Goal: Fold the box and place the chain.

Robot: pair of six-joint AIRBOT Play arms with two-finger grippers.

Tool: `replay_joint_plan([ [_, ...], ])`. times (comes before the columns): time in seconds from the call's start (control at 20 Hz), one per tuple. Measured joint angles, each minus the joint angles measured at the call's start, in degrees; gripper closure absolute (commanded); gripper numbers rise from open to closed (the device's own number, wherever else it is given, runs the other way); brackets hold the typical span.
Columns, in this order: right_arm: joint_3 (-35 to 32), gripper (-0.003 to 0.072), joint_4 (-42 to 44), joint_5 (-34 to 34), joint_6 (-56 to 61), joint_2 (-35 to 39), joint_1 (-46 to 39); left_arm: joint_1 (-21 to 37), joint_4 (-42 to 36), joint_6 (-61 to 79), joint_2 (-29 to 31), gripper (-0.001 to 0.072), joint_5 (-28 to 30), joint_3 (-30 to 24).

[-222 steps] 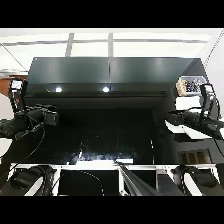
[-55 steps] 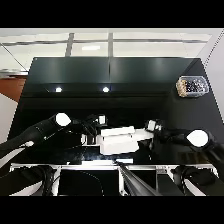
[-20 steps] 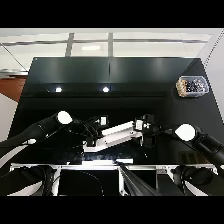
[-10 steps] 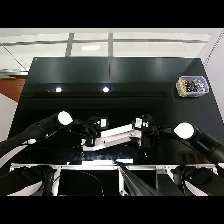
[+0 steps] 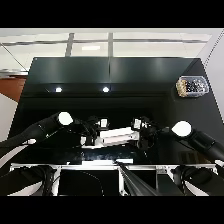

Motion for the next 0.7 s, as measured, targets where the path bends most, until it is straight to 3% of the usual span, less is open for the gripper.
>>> replay_joint_plan([
  [0.4, -2.67, -0.0017, -1.22, 2.58, -4.55, -2.75, 0.02, 0.0, 0.07, 0.02, 0.0, 0.0678, 0.35, 0.0],
  [0.7, -4.59, -0.0017, 3.69, -0.09, -10.62, -3.08, 0.09, 0.0, 0.04, 0.0, 0.0, 0.0677, 0.35, 0.0],
])
